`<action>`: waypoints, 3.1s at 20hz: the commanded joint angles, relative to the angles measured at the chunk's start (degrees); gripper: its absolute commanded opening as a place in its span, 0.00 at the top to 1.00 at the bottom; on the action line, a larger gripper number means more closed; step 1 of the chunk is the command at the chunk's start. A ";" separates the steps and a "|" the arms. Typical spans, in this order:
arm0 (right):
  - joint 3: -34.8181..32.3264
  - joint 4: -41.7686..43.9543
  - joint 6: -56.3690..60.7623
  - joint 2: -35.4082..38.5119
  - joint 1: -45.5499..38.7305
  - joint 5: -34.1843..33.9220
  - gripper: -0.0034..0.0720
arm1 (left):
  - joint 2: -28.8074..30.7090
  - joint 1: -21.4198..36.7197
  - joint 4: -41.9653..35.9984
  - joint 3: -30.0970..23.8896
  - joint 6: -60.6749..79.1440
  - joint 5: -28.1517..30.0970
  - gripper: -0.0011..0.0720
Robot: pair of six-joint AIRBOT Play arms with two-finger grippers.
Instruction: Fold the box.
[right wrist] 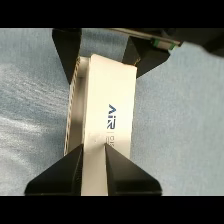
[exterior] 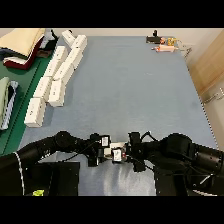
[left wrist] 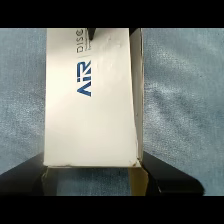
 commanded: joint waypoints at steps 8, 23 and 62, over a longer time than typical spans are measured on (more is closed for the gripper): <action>0.79 1.95 0.22 1.09 0.07 -0.63 0.35 | -0.02 0.00 0.00 0.00 0.00 0.09 0.42; -1.79 7.80 23.80 5.29 -0.46 8.15 0.95 | -0.02 0.00 0.00 0.00 0.00 0.09 0.42; -19.54 11.80 41.33 3.72 9.18 40.81 0.95 | -0.02 0.00 0.00 -0.02 0.00 0.09 0.42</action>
